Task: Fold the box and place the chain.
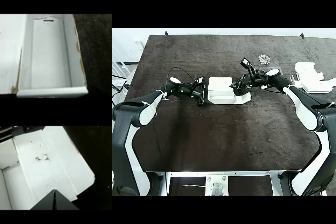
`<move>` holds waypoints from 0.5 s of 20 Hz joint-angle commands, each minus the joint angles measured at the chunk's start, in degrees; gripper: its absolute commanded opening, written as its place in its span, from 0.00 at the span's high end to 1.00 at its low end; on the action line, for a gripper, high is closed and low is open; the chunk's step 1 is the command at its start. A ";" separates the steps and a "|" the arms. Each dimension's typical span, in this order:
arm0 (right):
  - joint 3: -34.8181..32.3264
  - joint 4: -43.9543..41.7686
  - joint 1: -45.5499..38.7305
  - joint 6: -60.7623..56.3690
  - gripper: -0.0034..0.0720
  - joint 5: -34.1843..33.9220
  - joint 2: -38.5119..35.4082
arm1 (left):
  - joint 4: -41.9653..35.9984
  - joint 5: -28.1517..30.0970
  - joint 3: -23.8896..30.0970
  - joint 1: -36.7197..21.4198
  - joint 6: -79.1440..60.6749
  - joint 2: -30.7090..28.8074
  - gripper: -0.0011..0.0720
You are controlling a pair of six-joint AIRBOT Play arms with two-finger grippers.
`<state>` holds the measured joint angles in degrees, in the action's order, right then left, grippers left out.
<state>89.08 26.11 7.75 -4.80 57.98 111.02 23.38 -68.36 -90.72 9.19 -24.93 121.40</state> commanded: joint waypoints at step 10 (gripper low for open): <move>-4.50 26.64 -0.07 1.11 0.31 2.73 -12.04 | 0.00 -0.02 0.02 -0.07 0.00 0.02 0.40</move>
<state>86.08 44.95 7.64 -4.01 59.79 100.14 23.38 -68.38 -90.72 9.17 -24.93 121.40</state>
